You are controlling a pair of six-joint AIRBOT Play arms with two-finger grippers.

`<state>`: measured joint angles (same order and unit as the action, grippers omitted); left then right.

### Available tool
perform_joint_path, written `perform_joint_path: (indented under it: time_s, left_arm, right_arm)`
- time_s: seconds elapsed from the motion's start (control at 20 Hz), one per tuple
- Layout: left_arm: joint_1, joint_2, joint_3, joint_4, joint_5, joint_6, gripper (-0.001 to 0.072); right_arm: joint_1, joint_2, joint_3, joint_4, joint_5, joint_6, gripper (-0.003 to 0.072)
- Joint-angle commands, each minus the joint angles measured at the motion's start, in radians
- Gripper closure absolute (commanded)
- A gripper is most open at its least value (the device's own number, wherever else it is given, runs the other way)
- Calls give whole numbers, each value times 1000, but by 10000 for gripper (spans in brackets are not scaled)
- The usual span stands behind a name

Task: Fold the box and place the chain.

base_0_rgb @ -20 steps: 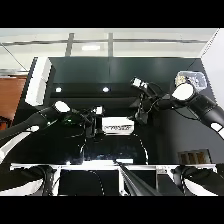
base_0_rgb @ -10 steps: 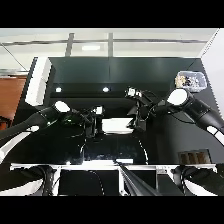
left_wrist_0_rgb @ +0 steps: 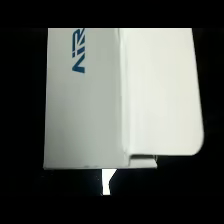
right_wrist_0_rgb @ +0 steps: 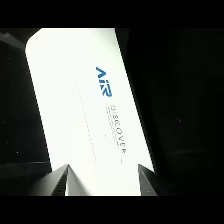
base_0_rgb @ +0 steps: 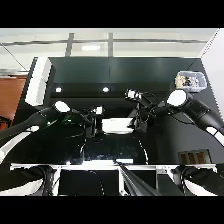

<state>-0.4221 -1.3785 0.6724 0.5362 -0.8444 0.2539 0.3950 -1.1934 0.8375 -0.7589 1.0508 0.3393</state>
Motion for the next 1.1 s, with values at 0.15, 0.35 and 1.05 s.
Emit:
perform_joint_path:
  time_s: [0.15,0.35,1.05]
  left_arm:
    - [-1,0,0,0,0,0,242]
    - [-1,0,0,0,0,0,242]
    - [-1,0,0,0,0,0,242]
  right_arm:
    - [1,0,-15,-2,3,0,426]
    - [12,0,-21,1,-2,0,507]
    - [13,1,-18,-2,-40,-23,89]
